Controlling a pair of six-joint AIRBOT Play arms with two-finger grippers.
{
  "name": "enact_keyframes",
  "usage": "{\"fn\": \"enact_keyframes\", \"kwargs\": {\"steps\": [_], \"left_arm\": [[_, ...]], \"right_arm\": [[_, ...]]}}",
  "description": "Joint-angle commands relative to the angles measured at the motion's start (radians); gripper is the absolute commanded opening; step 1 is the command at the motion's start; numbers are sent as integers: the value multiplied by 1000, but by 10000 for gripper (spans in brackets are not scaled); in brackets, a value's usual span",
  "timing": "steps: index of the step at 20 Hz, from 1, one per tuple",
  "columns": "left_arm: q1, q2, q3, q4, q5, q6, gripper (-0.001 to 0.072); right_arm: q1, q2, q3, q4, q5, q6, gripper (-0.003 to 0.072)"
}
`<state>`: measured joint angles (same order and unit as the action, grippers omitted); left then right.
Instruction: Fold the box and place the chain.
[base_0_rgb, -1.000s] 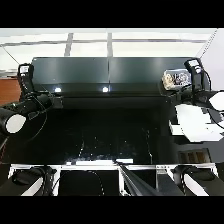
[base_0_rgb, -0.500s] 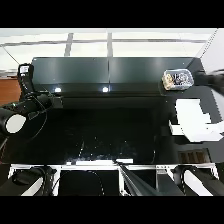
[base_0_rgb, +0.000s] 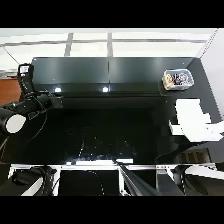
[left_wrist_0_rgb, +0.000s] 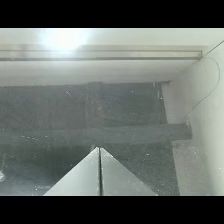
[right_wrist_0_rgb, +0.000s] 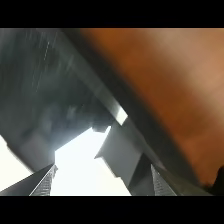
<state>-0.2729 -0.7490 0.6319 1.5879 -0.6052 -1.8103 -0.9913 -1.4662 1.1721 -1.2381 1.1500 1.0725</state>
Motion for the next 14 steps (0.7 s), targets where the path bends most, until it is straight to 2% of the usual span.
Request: {"fn": "enact_keyframes", "kwargs": {"steps": [1, 2, 4, 5, 6, 7, 9, 11, 14], "left_arm": [[1, 1, 0, 0, 0, 0, 27], [1, 1, 0, 0, 0, 0, 27], [1, 1, 0, 0, 0, 0, 27], [1, 1, 0, 0, 0, 0, 27], [1, 1, 0, 0, 0, 0, 27], [1, 1, 0, 0, 0, 0, 27], [1, 1, 0, 0, 0, 0, 27], [1, 1, 0, 0, 0, 0, 27], [1, 1, 0, 0, 0, 0, 27]], "right_arm": [[-25, -108, 68, 32, 205, -239, 706], [-15, -110, 68, -2, 204, -245, 661], [-4, -111, 68, -24, 183, -259, 390], [2, -111, 69, -23, 184, -274, 180], [7, -107, 69, -18, 192, -277, 70], [14, -99, 69, -10, 210, -279, 15], [35, -69, 69, 35, 240, -276, 15], [68, -9, 55, 140, 245, -269, 16], [167, 154, -45, 245, 200, -267, 16]]}}
